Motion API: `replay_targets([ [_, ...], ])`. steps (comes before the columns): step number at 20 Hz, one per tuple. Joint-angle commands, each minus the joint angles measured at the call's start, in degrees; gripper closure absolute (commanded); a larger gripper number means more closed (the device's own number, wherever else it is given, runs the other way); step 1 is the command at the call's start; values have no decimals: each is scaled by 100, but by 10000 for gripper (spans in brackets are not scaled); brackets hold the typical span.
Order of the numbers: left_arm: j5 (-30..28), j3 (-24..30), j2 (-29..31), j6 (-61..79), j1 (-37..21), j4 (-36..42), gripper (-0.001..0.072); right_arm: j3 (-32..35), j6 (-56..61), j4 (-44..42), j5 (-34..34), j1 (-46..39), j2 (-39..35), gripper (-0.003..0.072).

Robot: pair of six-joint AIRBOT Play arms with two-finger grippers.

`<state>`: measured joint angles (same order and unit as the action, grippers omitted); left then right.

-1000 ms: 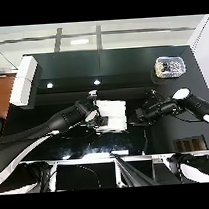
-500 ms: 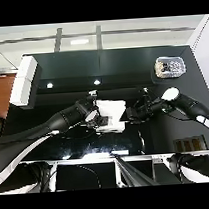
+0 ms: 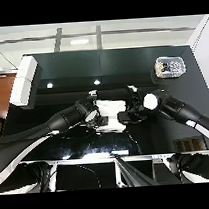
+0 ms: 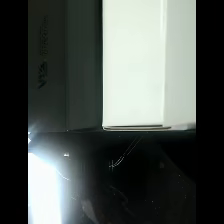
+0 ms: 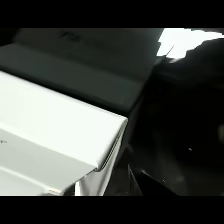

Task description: Fold the box and place the chain.

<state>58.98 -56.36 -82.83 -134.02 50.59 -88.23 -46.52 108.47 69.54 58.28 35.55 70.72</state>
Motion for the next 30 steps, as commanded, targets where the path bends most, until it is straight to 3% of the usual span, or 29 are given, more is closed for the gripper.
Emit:
replay_targets([
  [1,2,-2,-2,7,-4,-4,680,-144,1412,1091,57,540,2,375],
  [4,0,-2,-2,7,-4,-4,680,-144,2094,1248,63,791,17,379],
  [5,0,-2,-2,7,-4,-7,680,-144,2221,1259,63,817,31,472],
  [7,2,-2,-2,7,-4,-7,680,-162,2312,1263,85,841,59,546],
  [14,0,-2,-2,7,-4,-9,681,-649,2452,1270,468,863,581,547],
  [21,2,-2,-2,7,-4,-4,680,-669,2514,1349,555,863,647,541],
  [22,2,-2,-2,7,-4,-4,680,-669,2503,1349,557,863,645,531],
  [23,2,-2,-2,7,-4,-4,680,-669,2503,1344,557,863,647,436],
  [24,2,-2,-2,7,-4,-4,680,-669,2500,1344,568,863,647,416],
  [30,2,-2,-2,7,-4,-2,680,-669,2481,1475,595,922,664,422],
])
